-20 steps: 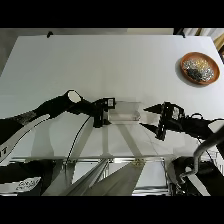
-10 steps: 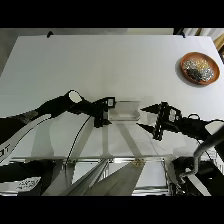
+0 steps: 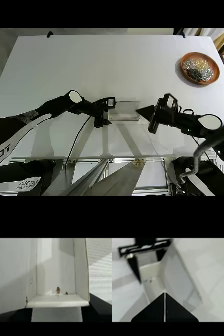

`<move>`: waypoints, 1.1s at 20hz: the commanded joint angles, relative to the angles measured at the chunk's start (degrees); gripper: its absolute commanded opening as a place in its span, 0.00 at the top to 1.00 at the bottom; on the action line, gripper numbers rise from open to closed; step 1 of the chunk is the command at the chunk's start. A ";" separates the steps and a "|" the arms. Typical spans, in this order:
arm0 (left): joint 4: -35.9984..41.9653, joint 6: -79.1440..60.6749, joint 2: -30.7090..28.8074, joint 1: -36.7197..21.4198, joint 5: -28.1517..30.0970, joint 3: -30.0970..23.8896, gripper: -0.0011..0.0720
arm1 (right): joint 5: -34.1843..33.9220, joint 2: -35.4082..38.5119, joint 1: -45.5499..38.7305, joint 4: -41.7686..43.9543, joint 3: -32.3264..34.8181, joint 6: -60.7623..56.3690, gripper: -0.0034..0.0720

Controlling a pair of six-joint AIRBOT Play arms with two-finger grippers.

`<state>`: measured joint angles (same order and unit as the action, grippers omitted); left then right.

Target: Fold the box and place the chain.

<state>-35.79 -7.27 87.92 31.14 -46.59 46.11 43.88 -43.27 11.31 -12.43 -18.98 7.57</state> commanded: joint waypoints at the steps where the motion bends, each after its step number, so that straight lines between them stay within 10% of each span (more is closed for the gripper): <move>1: -0.04 0.00 0.04 0.02 0.07 -0.02 0.97 | -5.01 -8.74 0.07 15.47 -0.20 2.36 0.93; 10: -0.04 0.00 0.04 0.02 0.07 -0.04 0.97 | -15.96 -19.71 0.04 15.08 -5.11 -3.04 0.93; 22: -0.04 0.00 0.04 0.02 0.07 -0.02 0.97 | -11.39 -18.86 0.04 -3.30 -6.10 -15.15 0.93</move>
<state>-35.83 -7.25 87.94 31.14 -46.52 46.09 31.51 -62.74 11.33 -12.86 -24.40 -4.93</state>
